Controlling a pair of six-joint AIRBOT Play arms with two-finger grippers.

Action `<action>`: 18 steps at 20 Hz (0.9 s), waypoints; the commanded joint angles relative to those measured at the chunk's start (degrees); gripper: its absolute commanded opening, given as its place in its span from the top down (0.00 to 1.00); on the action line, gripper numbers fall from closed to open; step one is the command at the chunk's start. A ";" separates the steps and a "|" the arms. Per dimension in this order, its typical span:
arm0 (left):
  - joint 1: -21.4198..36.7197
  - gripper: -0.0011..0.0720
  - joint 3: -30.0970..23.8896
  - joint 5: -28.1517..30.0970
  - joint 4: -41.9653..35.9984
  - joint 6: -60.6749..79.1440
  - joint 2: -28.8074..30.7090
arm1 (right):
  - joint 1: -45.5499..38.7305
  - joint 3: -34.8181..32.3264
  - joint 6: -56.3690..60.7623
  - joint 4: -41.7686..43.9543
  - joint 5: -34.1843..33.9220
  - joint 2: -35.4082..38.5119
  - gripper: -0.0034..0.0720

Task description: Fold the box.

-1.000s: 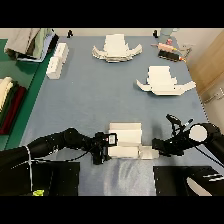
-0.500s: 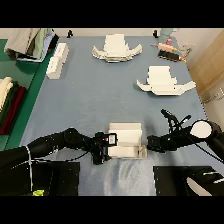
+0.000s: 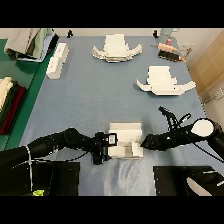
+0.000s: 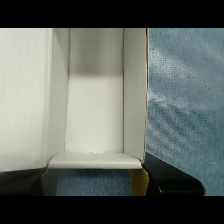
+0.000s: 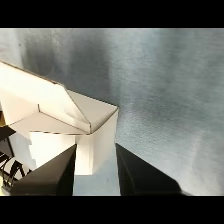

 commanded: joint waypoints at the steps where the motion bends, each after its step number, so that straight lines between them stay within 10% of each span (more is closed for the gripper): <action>1: -0.02 0.34 -0.02 0.00 0.02 0.02 -0.02 | 0.07 -0.17 -2.54 1.66 0.04 -0.07 0.44; 10: -0.02 0.34 -0.02 0.00 0.02 0.02 -0.02 | 21.94 3.48 26.60 -17.77 -11.39 -5.20 0.46; 18: -0.02 0.34 -0.02 0.00 0.02 0.00 -0.02 | 34.64 13.00 49.59 -31.93 -6.25 -20.96 0.49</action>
